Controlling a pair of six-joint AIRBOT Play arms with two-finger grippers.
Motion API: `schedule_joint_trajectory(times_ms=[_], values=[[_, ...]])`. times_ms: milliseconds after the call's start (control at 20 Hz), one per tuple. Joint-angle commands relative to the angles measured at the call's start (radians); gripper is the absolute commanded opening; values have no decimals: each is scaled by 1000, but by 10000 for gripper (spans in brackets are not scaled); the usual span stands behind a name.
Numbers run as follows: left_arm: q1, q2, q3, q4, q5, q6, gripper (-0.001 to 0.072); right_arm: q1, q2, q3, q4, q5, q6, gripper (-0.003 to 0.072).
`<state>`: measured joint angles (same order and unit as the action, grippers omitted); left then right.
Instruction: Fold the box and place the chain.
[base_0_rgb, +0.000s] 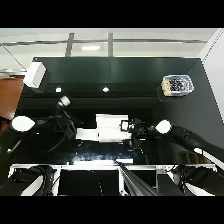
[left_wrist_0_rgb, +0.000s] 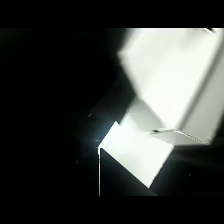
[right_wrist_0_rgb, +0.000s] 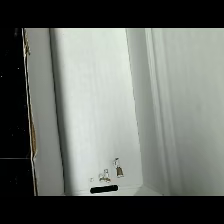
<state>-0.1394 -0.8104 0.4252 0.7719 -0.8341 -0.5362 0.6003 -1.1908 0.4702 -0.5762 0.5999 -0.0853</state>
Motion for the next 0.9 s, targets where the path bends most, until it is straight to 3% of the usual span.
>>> schedule_joint_trajectory(times_ms=[0, 150, 250, 850], values=[[232, 21, 1, 109, -69, -624, 31, 0, 0, 0, -2, 1, 0, 540], [409, -35, -5, 147, -168, -736, 31, 0, 0, 0, -2, 2, 0, 540], [462, -69, -8, 149, -195, -734, 30, 0, 0, 0, -1, 2, 0, 539], [462, -189, -8, 159, -252, -626, 31, 0, 0, 0, -1, 2, 0, 539]])
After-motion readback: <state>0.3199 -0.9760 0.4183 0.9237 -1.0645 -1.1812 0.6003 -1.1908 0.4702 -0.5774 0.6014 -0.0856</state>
